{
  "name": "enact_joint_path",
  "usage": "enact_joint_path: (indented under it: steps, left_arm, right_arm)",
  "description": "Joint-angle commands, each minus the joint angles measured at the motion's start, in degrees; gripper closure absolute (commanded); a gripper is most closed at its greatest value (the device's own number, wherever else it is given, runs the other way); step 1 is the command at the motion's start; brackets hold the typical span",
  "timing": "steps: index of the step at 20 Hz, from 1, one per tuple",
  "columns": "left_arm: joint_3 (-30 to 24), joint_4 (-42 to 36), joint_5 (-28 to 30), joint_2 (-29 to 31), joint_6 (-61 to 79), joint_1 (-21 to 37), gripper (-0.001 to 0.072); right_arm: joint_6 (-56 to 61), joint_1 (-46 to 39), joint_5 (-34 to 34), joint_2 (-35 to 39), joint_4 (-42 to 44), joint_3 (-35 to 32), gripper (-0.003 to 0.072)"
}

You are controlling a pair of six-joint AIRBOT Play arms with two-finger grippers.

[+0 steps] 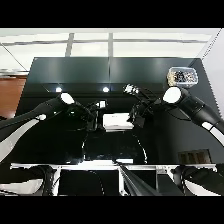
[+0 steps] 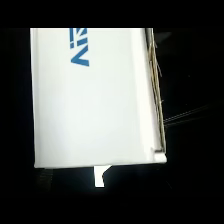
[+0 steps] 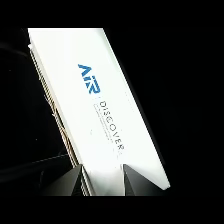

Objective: Fold the box and place the chain.

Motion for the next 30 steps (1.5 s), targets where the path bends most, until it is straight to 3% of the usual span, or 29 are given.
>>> enact_joint_path:
  steps: [1,8,12,17,18,19,21,23,25,27,30]
  left_arm:
    - [0.0,0.0,0.0,0.0,0.0,0.0,0.0357]
    - [0.0,0.0,-0.1,0.0,0.0,0.0,0.0357]
    - [0.0,0.0,-0.1,0.0,0.0,0.0,0.0357]
    - [0.0,0.0,-0.1,0.0,0.0,0.0,0.0357]
    - [0.0,0.0,-0.1,0.0,0.0,0.0,0.0357]
    - [0.0,0.0,0.0,0.0,0.0,0.0,0.0357]
    - [0.0,0.0,0.0,0.0,0.0,0.0,0.0357]
    - [0.0,0.0,0.0,0.0,0.0,0.0,0.0357]
    - [0.0,0.0,0.0,0.0,0.0,0.0,0.0357]
    - [0.0,0.0,-0.1,0.0,0.0,0.0,0.0357]
    - [0.0,0.0,-0.1,0.0,0.0,0.0,0.0357]
  right_arm:
    - [0.0,0.2,-0.5,-0.1,-0.7,-0.8,0.0371]
    - [3.5,0.2,-0.1,-0.1,-5.4,-0.9,0.0371]
    - [4.4,0.2,0.3,0.2,-2.3,-0.3,0.0371]
    - [16.4,-3.3,8.9,3.4,-2.4,5.1,0.039]
    - [21.9,-5.4,11.4,4.2,-2.5,5.1,0.0458]
    - [25.8,-7.3,14.8,4.3,-2.1,4.6,0.0674]
    - [26.7,-10.4,18.9,4.3,6.8,0.1,0.0671]
    - [21.3,-11.2,16.5,4.3,23.3,-7.2,0.0671]
    - [19.4,-9.9,7.9,4.2,36.4,-13.7,0.0671]
    - [19.5,-7.3,-2.4,4.2,41.9,-17.4,0.0671]
    - [22.6,-3.1,-12.8,3.5,40.9,-18.2,0.0671]
